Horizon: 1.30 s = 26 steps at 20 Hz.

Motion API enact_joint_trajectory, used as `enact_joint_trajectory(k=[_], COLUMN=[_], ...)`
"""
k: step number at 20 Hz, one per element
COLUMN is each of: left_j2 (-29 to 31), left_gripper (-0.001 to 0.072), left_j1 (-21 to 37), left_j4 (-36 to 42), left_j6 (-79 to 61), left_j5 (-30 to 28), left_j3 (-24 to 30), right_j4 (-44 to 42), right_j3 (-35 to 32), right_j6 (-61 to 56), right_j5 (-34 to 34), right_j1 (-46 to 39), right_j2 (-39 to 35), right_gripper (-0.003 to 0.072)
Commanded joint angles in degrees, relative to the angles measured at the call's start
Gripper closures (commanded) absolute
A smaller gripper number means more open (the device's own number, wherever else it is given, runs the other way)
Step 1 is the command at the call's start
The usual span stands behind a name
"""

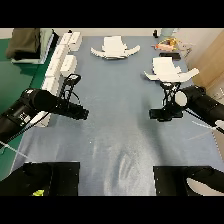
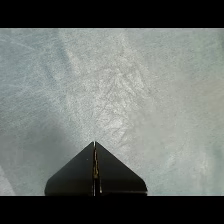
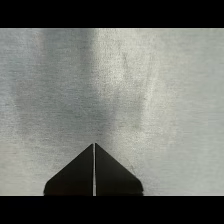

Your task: Fold the box.

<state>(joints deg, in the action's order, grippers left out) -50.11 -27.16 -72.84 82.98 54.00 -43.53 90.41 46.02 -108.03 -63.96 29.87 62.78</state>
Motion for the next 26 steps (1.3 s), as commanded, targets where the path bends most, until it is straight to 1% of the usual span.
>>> enact_joint_trajectory(k=[1,9,11,12,14,16,17,19,20,22,23,24,25,26], left_j2=[0.04,0.04,0.04,0.04,0.04,0.04,0.04,0.04,0.04,0.04,0.04,0.04,0.04,0.04], left_gripper=[0.0695,0.0695,0.0695,0.0695,0.0695,0.0694,0.0695,0.0694,0.0694,0.0695,0.0694,0.0695,0.0695,0.0694], left_j1=[0.00,0.00,0.00,0.00,0.00,0.00,0.00,0.00,0.00,0.00,0.00,0.00,0.00,0.00], left_j4=[-0.02,-0.02,-0.02,-0.02,-0.02,-0.02,-0.02,-0.02,0.00,-0.02,-0.02,-0.02,-0.02,0.00], left_j6=[0.00,0.00,0.00,0.00,0.00,0.00,0.00,0.00,0.00,0.00,0.00,0.00,0.00,0.00], left_j5=[0.02,0.00,0.00,0.00,0.00,0.00,0.02,0.00,0.00,0.00,0.00,0.00,0.00,0.00], left_j3=[0.02,0.02,0.02,0.02,0.02,0.02,0.02,0.02,0.02,0.02,0.02,0.02,0.02,0.02], right_j4=[-0.04,-0.22,-0.20,-1.66,-6.10,-13.88,-16.15,-15.54,-14.75,-14.38,-14.36,-14.40,-14.40,-14.51], right_j3=[0.04,0.04,0.02,0.04,0.02,-0.11,-0.15,0.15,1.40,8.13,13.27,18.58,24.74,30.40], right_j6=[0.00,0.00,-0.02,-0.02,-0.04,-0.02,-0.11,-3.52,-6.58,-6.95,-4.17,-1.11,1.84,4.98], right_j5=[0.00,0.39,4.94,6.45,6.99,7.21,7.72,8.59,7.30,2.89,0.22,-2.38,-5.22,-7.04], right_j1=[0.00,0.00,0.00,0.02,0.04,0.17,0.39,-0.15,-2.05,-10.47,-16.46,-22.45,-28.89,-34.40], right_j2=[0.00,0.00,0.09,0.11,0.11,0.13,0.13,0.44,0.48,0.74,1.57,2.99,5.44,8.41], right_gripper=[0.0673,0.0673,0.0673,0.0673,0.0673,0.0673,0.0669,0.0644,0.0628,0.0504,0.0458,0.0449,0.0336,0.0253])
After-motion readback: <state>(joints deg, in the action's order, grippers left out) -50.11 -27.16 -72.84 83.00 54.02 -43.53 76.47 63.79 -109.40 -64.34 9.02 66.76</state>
